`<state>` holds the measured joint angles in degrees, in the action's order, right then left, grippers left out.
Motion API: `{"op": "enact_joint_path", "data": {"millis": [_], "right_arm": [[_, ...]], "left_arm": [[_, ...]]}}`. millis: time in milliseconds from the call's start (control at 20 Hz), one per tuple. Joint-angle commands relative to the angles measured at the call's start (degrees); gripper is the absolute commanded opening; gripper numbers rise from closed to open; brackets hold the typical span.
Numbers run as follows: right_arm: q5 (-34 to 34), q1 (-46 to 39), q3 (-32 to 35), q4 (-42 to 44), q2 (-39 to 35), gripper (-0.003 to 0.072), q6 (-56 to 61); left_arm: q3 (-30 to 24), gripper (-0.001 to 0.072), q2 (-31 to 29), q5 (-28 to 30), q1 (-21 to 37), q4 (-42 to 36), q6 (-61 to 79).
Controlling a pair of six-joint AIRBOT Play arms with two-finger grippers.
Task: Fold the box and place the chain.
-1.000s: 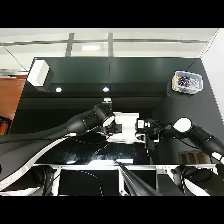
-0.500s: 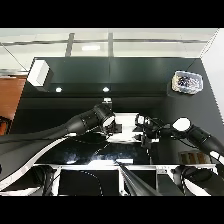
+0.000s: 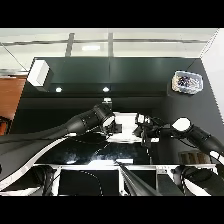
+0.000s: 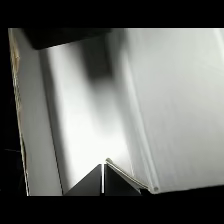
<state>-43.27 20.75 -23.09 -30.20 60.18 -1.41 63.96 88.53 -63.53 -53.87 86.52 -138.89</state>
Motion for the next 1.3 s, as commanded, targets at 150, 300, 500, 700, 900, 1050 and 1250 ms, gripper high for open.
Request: {"op": "enact_joint_path", "data": {"millis": [150, 300, 500, 700, 900, 1050, 1250], "right_arm": [[-4.59, -3.56, -3.15, -9.07, -1.03, 0.0012, 18.38], [-13.0, -10.32, -7.67, -14.29, -3.45, 0.0012, 26.69], [-12.9, -23.56, -10.58, -14.47, -7.54, 0.0012, 35.39], [-10.49, -37.73, -10.49, -22.29, -7.06, 0.0012, 57.99], [-13.92, -42.49, -8.5, -25.16, -3.5, 0.0012, 68.94], [-19.91, -38.91, -7.54, -21.88, 1.01, 0.0012, 68.85], [-28.15, -32.83, -7.48, -21.9, 6.95, 0.0012, 68.43]], "left_arm": [[-0.02, 0.0029, 0.0, -0.02, 0.04, 0.02, 0.02], [-0.02, 0.003, 0.0, 0.0, 0.04, 0.04, 0.04], [-0.02, 0.003, 0.0, -0.02, 0.04, 0.22, 0.04], [-0.02, 0.0029, 0.02, 0.0, 0.04, 0.22, 0.02], [-0.02, 0.0029, 0.02, 0.02, 0.04, 0.22, 0.02], [-0.02, 0.003, 0.02, 0.07, 0.04, 0.22, 0.02], [-0.02, 0.0029, 0.02, -0.11, 0.04, 0.2, 0.04]]}}
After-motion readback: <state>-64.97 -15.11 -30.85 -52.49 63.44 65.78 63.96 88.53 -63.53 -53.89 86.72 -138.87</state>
